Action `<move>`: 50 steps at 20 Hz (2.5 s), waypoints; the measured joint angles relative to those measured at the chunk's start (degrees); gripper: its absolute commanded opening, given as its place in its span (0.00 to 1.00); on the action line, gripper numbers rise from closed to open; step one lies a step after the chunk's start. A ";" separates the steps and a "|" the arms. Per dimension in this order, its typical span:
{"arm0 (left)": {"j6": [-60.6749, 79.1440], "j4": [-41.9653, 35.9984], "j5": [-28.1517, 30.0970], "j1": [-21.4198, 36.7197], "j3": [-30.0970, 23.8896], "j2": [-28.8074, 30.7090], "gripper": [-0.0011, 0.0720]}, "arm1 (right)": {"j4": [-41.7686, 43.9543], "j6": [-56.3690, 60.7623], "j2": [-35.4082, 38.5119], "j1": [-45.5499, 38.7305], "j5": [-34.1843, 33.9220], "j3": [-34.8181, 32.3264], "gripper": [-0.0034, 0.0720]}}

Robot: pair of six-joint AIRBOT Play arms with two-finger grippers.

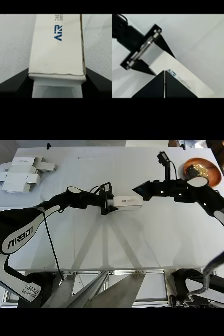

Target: Fold the box and place the chain.

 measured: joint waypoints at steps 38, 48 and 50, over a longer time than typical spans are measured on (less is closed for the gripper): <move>-1.16 -0.15 -0.20 0.00 0.00 2.32 0.53 | -55.30 54.27 7.37 -1.62 -2.12 0.24 0.06; -13.79 -0.13 2.84 0.15 -0.02 13.75 0.53 | -55.32 54.27 7.37 -1.62 -2.12 0.24 0.06; -15.15 -0.13 7.26 0.39 -0.02 16.68 0.53 | -55.32 54.27 7.37 -1.62 -2.14 0.24 0.06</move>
